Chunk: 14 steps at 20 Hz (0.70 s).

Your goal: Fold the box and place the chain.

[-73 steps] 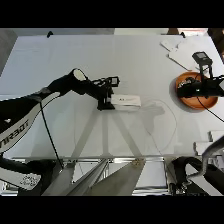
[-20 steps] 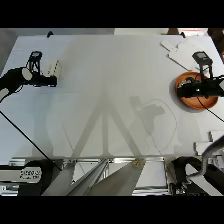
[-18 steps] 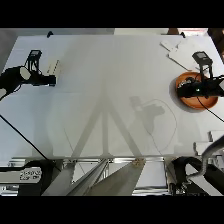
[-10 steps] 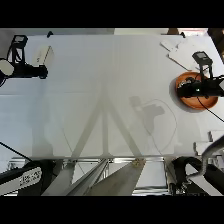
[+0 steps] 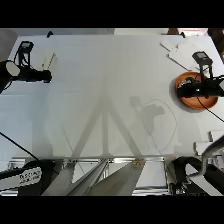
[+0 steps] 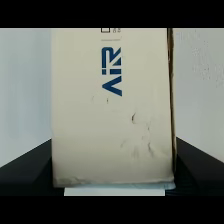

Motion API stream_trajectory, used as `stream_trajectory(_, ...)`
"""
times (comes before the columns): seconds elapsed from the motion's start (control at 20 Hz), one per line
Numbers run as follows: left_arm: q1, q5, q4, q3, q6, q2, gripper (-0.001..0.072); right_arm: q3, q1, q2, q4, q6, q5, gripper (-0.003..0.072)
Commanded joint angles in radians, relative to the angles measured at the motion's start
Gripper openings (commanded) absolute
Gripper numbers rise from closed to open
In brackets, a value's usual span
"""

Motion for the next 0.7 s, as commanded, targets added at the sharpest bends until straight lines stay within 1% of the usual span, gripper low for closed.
stream_trajectory(0.0,0.0,0.05,-0.1,0.0,-0.002,-0.074,0.0518,0.001,0.0,0.001,0.0,0.0,0.0,0.0017)
stream_trajectory(0.1,0.0,0.071,-0.13,0.0,-0.002,-0.109,0.0519,0.001,0.0,0.001,0.0,0.0,0.0,0.0017)
stream_trajectory(0.25,0.0,0.071,-0.112,0.0,0.005,-0.147,0.0527,0.001,0.0,0.001,0.0,0.0,0.0,0.0017)
stream_trajectory(0.3,0.0,0.072,-0.095,0.0,0.004,-0.156,0.0607,0.001,0.0,0.001,0.0,0.0,0.0,0.0017)
stream_trajectory(0.35,0.0,0.072,-0.079,0.0,0.004,-0.165,0.071,0.001,0.0,0.001,0.0,0.0,0.0,0.0017)
stream_trajectory(0.5,0.0,0.071,-0.07,0.0,0.031,-0.168,0.0704,0.001,0.0,0.001,0.0,0.0,0.0,0.0017)
stream_trajectory(0.65,0.0,0.045,-0.064,0.0,0.048,-0.149,0.0703,0.001,0.0,0.001,0.0,0.0,0.0,0.0017)
